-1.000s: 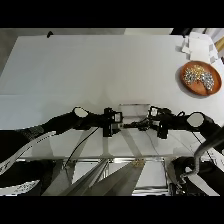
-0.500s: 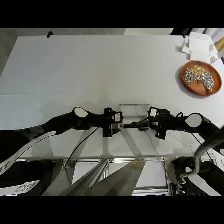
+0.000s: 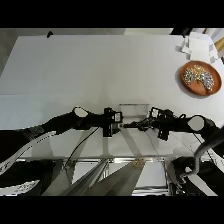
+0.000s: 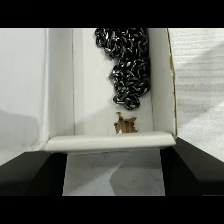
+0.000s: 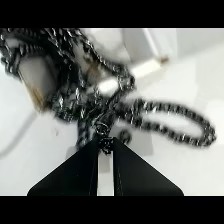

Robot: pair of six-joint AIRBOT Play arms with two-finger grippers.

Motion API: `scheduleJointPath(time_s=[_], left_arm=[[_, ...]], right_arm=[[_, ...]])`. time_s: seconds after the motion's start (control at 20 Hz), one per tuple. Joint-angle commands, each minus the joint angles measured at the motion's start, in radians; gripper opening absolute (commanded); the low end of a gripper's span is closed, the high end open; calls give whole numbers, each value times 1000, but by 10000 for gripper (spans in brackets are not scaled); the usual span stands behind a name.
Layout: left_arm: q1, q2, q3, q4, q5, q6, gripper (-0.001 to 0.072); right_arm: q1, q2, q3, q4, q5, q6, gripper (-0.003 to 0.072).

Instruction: Fold the box and place the chain.

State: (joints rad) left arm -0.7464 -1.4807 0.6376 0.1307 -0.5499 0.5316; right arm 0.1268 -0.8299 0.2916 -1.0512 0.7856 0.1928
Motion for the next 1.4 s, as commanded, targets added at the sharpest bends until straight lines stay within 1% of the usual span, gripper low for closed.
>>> scheduleJointPath(time_s=[0.0,0.2,0.4,0.5,0.6,0.8,1.2,1.35], left_arm=[[0,0,0,0,0,0,320],[0,0,0,0,0,0,320],[0,0,0,0,0,0,320],[0,0,0,0,0,0,320],[0,0,0,0,0,0,320],[0,0,0,0,0,0,320],[0,0,0,0,0,0,320],[0,0,0,0,0,0,320]], right_arm=[[-19,83,1,-82,67,108,18],[-19,182,18,-37,98,141,17],[-3,222,92,77,173,140,17],[18,222,151,107,225,139,17],[36,222,212,135,248,140,17],[65,221,293,277,278,138,17],[68,201,309,435,272,139,17],[68,117,308,415,302,146,19]])
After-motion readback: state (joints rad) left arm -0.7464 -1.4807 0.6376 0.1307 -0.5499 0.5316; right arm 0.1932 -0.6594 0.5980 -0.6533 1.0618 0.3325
